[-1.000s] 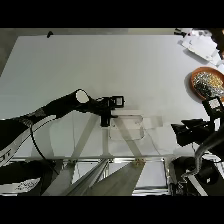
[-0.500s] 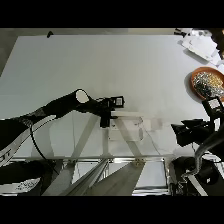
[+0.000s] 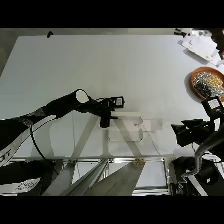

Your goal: Fold the box and place the chain.

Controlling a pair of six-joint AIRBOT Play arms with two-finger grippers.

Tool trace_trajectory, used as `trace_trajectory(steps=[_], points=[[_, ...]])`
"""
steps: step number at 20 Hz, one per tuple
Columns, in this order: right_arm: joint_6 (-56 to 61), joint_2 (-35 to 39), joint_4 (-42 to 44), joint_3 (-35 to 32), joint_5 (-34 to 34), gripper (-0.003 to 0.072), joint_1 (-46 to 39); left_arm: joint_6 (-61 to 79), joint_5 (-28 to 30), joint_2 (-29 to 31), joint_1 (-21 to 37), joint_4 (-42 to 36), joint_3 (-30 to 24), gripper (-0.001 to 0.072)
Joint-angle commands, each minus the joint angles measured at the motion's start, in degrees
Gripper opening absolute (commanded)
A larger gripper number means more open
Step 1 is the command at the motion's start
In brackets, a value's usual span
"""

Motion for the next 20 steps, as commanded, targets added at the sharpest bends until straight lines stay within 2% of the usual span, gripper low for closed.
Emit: trace_trajectory(steps=[1, 3, 8, 12, 14, 16, 18, 20], points=[[0.0, 0.0, 0.0, 0.0, 0.0, 0.0456, 0.0, -2.9, 3.9, 0.0, 0.0, 0.0, 0.0, 0.0003], [0.0, 0.0, 0.0, 0.0, 0.0, 0.0456, 0.0, -4.0, 6.3, 0.0, 0.0, 0.0, 0.0, 0.0003], [0.0, 0.0, 0.0, 0.0, 0.0, 0.0456, 0.0, -4.0, 6.4, 0.2, 0.0, 0.0, 0.0, 0.0004], [0.0, 0.0, 0.0, 0.0, 0.0, 0.0456, 0.0, -4.0, 5.9, 3.1, 0.0, 0.0, 0.0, 0.0005], [0.0, 0.0, 0.0, 0.0, 0.0, 0.0456, 0.0, -4.0, 3.3, 3.5, 0.0, 0.1, 0.0, 0.0006], [0.0, 0.0, 0.0, 0.0, 0.0, 0.0456, 0.0, -4.0, 1.2, 2.9, 0.0, 0.2, 0.0, 0.0026], [0.0, 0.0, 0.0, 0.0, 0.0, 0.0456, 0.0, -4.0, 0.6, 2.1, 0.0, 0.2, 0.0, 0.0096], [0.0, 0.0, 0.0, 0.0, 0.0, 0.0456, 0.0, -4.0, 0.2, 1.4, 0.0, 0.2, 0.0, 0.0118]])
